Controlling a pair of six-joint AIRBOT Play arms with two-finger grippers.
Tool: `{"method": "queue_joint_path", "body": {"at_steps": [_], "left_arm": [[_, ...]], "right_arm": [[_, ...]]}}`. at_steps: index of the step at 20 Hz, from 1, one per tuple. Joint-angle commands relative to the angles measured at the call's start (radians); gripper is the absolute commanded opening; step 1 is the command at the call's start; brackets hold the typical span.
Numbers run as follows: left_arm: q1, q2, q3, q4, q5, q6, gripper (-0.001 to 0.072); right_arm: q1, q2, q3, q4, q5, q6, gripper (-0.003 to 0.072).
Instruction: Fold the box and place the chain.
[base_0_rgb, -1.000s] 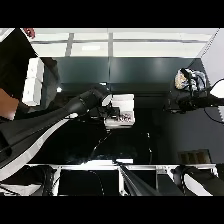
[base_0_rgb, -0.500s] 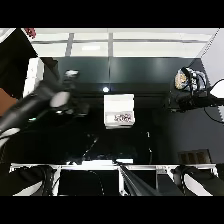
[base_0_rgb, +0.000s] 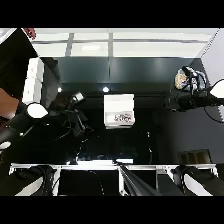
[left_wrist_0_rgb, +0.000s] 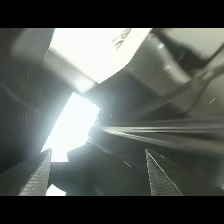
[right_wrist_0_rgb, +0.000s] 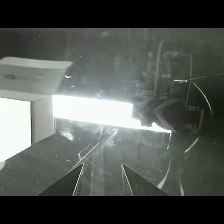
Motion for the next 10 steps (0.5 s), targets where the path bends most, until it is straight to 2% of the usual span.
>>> {"method": "queue_joint_path", "body": {"at_steps": [1, 4, 6, 10], "left_arm": [[-0.023, -0.157, 0.055, -0.111, 0.007, 0.47, 0.072], [-0.003, -0.308, 0.171, -0.182, -0.029, 0.56, 0.072], [-0.003, -0.346, 0.182, -0.294, -0.018, 0.65, 0.072], [0.02, -0.386, 0.184, -0.338, -0.024, 0.684, 0.072]], "right_arm": [[0.0, 0.001, 0.0, -0.002, 0.0, 0.0, 0.0286], [0.0, 0.001, 0.0, -0.002, -0.002, 0.001, 0.0286], [0.0, 0.001, 0.0, -0.001, -0.001, 0.001, 0.0286], [0.0, 0.001, 0.0, -0.001, -0.011, 0.001, 0.0286]]}}
